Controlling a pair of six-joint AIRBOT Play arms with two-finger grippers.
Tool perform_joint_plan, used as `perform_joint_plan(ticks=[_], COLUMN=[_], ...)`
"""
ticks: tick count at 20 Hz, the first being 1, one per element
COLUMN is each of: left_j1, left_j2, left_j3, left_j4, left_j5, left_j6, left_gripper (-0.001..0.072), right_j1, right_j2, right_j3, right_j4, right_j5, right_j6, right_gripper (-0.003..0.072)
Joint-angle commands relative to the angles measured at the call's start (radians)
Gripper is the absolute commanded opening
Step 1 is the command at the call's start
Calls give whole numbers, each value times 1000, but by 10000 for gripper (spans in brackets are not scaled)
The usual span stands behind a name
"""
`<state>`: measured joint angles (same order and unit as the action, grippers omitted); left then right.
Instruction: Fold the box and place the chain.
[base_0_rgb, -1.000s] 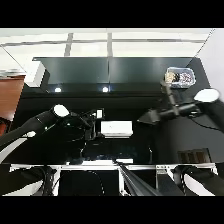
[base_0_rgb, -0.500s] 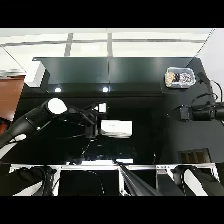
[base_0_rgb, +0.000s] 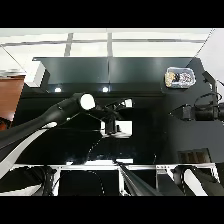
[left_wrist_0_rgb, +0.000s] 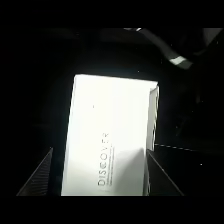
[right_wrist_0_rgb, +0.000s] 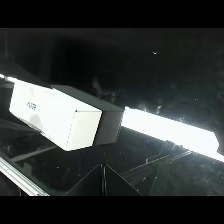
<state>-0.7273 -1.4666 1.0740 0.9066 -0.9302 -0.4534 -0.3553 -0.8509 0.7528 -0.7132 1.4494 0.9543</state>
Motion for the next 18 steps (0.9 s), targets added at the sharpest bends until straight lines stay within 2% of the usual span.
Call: perform_joint_plan(ticks=[1,15,18], left_j1=[-11,-13,-27], left_j2=[-58,-58,-58], left_j3=[62,67,67], left_j4=[5,5,47], left_j5=[-39,-98,-96], left_j6=[-51,-47,-39], left_gripper=[714,714,715], right_j1=[-1,8,8], right_j2=[1,1,1], right_j3=[0,0,0], right_j4=[0,2,2], right_j5=[-2,-15,-15], right_j6=[-4,-4,-4], right_gripper=[12,12,12])
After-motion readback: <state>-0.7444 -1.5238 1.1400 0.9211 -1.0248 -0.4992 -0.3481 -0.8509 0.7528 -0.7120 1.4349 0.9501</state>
